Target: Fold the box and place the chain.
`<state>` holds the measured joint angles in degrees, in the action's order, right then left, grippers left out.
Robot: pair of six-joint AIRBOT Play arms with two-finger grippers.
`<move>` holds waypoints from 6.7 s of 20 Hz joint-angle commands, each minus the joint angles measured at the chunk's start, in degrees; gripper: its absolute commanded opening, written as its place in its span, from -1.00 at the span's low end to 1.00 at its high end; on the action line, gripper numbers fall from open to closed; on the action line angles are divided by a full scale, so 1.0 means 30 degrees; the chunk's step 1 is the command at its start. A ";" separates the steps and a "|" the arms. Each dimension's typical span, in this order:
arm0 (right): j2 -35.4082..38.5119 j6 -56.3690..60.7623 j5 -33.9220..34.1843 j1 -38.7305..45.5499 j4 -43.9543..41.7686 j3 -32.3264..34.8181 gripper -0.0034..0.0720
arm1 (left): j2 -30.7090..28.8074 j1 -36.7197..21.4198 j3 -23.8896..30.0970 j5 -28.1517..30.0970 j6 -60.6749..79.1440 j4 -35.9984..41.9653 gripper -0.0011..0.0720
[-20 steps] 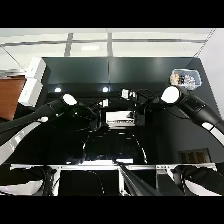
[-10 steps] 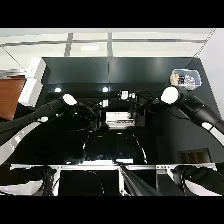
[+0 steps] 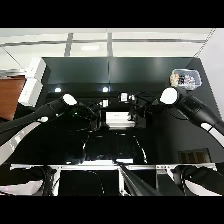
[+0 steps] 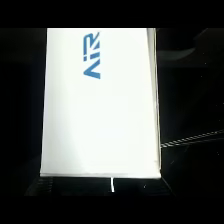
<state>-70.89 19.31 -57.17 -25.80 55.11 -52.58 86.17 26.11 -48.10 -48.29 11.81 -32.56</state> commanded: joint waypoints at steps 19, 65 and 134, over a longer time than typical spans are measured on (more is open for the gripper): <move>0.1166 0.4940 -0.0772 0.0954 -0.0437 0.0029 -0.05 | 0.0007 0.0000 0.0000 0.0015 -0.0022 0.0007 -0.04; 0.7519 1.6648 -0.4379 1.0367 -0.0874 0.2535 -0.87 | -0.1559 0.2922 -0.4160 0.0080 -0.4342 -0.1785 0.98; 0.7511 1.6429 -0.2470 1.0367 -0.0867 0.2572 -0.86 | -0.8553 -2.1063 0.0634 -0.5530 -2.3904 -1.4914 -0.17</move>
<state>-48.38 68.55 -66.00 5.26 52.53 -44.88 62.96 -30.70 -49.54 -72.38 -70.91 -82.43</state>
